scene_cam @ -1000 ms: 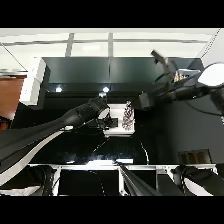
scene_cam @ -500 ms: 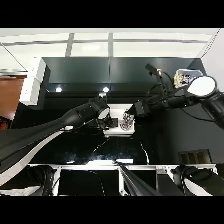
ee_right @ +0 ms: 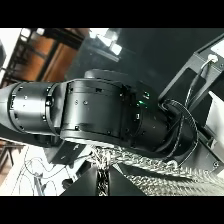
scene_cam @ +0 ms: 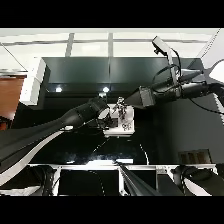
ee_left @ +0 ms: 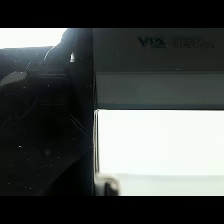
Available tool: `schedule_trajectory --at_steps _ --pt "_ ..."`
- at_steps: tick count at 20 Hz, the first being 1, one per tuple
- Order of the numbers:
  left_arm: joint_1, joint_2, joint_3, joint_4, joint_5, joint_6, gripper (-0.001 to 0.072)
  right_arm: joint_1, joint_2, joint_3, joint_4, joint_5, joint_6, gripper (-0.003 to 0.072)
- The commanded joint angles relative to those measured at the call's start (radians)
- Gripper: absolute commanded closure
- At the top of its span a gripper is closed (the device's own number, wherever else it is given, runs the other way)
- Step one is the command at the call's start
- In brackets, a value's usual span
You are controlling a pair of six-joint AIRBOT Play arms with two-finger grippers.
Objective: Fold the box and place the chain.
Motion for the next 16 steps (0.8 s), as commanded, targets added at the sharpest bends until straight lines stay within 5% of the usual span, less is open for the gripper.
schedule_trajectory --at_steps 1,13,14,15,16 --pt "0.001 0.0 0.0 0.0 0.0 0.0 0.068 0.0 0.0 0.0 -0.126 0.01 0.038 0.0667" --pt "0.001 0.0 0.0 0.0 0.001 0.0 0.0681 0.05 -0.014 -0.315 -0.23 -0.249 0.063 0.065" --pt "0.001 0.0 0.0 0.0 0.0 0.0 0.0681 0.063 -0.018 -0.319 -0.253 -0.273 0.067 0.0544" --pt "0.001 0.0 0.0 0.0 0.0 0.0 0.068 0.063 -0.019 -0.319 -0.273 -0.287 0.074 0.0357" --pt "0.001 0.0 0.0 0.0 0.0 0.0 0.068 0.047 -0.018 -0.312 -0.292 -0.279 0.074 0.0331"
